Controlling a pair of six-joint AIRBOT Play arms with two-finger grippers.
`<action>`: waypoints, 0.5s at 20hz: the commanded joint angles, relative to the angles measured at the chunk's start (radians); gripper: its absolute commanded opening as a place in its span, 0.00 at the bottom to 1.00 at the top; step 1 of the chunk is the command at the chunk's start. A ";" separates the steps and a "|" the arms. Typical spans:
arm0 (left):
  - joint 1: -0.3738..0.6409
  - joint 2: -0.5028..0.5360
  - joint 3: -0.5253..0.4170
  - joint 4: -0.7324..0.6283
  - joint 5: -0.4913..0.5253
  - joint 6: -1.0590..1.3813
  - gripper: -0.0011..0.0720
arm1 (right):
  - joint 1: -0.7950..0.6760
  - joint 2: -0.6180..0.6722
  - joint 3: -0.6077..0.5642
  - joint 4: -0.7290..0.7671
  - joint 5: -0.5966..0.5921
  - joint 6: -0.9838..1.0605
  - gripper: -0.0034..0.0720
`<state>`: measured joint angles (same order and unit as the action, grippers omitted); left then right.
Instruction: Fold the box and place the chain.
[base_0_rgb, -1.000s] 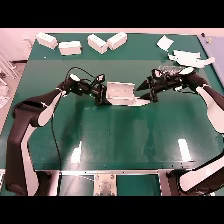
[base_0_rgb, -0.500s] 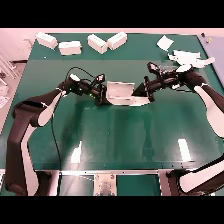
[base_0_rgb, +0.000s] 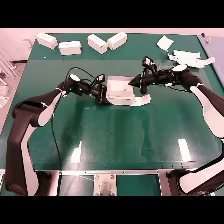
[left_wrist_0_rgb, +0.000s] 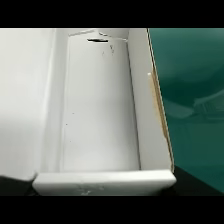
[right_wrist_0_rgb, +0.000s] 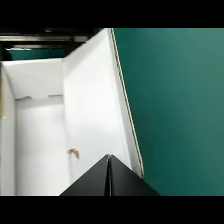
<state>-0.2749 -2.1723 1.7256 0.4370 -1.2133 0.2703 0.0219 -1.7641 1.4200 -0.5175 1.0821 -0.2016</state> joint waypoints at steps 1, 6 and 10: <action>0.001 -0.001 0.000 0.000 0.000 0.000 0.73 | 0.003 -0.027 0.001 0.009 -0.072 -0.020 0.05; 0.001 -0.001 0.000 0.000 0.000 0.000 0.73 | 0.003 -0.112 0.001 -0.013 -0.073 -0.026 0.05; 0.001 -0.001 0.000 0.000 0.000 0.000 0.73 | 0.002 -0.123 0.006 -0.025 -0.073 -0.046 0.05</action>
<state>-0.2745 -2.1723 1.7256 0.4370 -1.2133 0.2703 0.0242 -1.8729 1.4216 -0.5304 1.0122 -0.2310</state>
